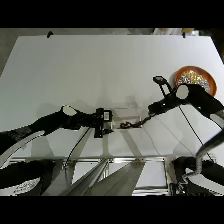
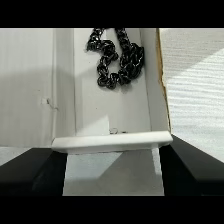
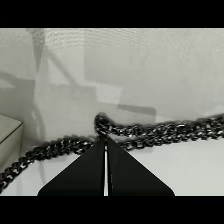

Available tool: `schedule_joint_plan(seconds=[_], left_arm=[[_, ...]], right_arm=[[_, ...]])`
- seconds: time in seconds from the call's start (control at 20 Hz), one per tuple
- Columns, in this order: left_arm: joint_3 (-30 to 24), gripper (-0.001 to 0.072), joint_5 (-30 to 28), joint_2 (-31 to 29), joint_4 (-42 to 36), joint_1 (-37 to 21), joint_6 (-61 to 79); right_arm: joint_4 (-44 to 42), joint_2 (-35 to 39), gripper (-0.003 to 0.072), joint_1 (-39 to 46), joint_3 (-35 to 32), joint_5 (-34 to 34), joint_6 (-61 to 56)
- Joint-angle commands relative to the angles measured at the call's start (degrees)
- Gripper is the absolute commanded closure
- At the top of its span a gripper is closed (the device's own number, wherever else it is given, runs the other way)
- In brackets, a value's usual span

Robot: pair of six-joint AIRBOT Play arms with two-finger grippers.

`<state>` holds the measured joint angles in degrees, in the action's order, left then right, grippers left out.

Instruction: Fold the box and place the chain.

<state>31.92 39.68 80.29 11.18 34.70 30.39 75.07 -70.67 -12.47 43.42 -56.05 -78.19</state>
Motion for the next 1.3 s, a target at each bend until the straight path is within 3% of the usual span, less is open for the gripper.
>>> schedule_joint_plan(seconds=[0.0,0.15,0.3,0.45,0.65,1.25], left_arm=[[0.0,0.0567,0.0,0.0,0.0,0.0,0.0],[0.0,0.0567,0.0,0.0,0.0,0.0,0.0],[0.0,0.0567,0.0,0.0,0.0,0.0,0.0],[0.0,0.0567,0.0,0.0,0.0,0.0,0.0],[0.0,0.0567,0.0,0.0,0.0,0.0,0.0],[0.0,0.0567,0.0,0.0,0.0,0.0,0.0]], right_arm=[[0.2,1.0,0.0663,-0.4,0.1,-0.1,0.4],[3.6,1.0,0.0497,-0.4,0.1,-0.7,-3.3],[6.4,0.9,0.0498,-0.4,0.1,-4.6,-5.9],[6.3,0.4,0.0497,-0.4,-0.7,-4.4,-7.3],[5.7,-1.5,0.0389,-0.4,-0.7,-4.2,-7.3],[5.6,-2.6,0.0430,-0.4,-0.7,-0.2,-8.1]])
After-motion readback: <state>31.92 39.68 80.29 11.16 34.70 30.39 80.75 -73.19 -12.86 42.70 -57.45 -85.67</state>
